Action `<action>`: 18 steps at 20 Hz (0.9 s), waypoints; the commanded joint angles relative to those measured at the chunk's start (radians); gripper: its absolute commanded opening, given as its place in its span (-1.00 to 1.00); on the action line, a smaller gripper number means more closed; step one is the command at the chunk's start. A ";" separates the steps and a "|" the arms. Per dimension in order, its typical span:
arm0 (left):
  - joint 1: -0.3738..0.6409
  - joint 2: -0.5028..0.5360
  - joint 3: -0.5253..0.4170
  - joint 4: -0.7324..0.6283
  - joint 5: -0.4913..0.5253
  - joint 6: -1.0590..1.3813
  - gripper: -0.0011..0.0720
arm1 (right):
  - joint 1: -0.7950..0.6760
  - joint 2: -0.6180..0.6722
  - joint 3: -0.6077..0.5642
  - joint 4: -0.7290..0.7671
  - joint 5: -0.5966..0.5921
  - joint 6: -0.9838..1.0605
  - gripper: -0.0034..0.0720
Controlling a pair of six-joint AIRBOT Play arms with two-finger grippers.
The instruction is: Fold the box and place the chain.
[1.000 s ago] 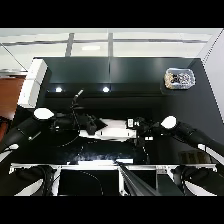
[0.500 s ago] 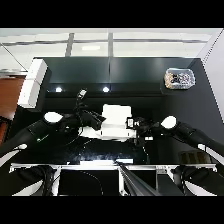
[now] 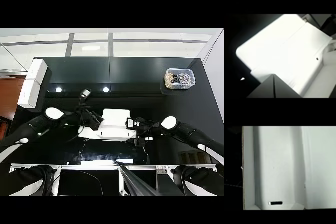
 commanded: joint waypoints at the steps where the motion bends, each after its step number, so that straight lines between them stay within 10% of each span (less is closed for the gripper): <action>1: 0.114 0.089 0.021 0.101 -0.085 -0.033 -0.89 | 0.000 0.000 0.000 0.000 0.000 0.000 0.49; 5: 0.334 0.222 0.021 0.268 -0.373 -0.080 -0.87 | 0.000 0.000 0.000 0.000 0.000 0.000 0.49; 6: 0.387 0.236 0.019 0.298 -0.454 -0.080 -0.39 | 0.000 0.000 0.000 0.000 0.000 0.000 0.49; 7: 0.423 0.238 0.014 0.304 -0.516 -0.078 0.58 | 0.000 0.000 0.000 0.000 0.000 0.000 0.49; 8: 0.444 0.235 0.009 0.308 -0.545 -0.071 0.98 | 0.000 0.000 0.000 0.000 0.000 0.000 0.50; 18: 0.167 0.200 0.009 0.504 -0.385 0.344 0.98 | 0.000 0.000 0.000 0.000 0.000 0.000 0.50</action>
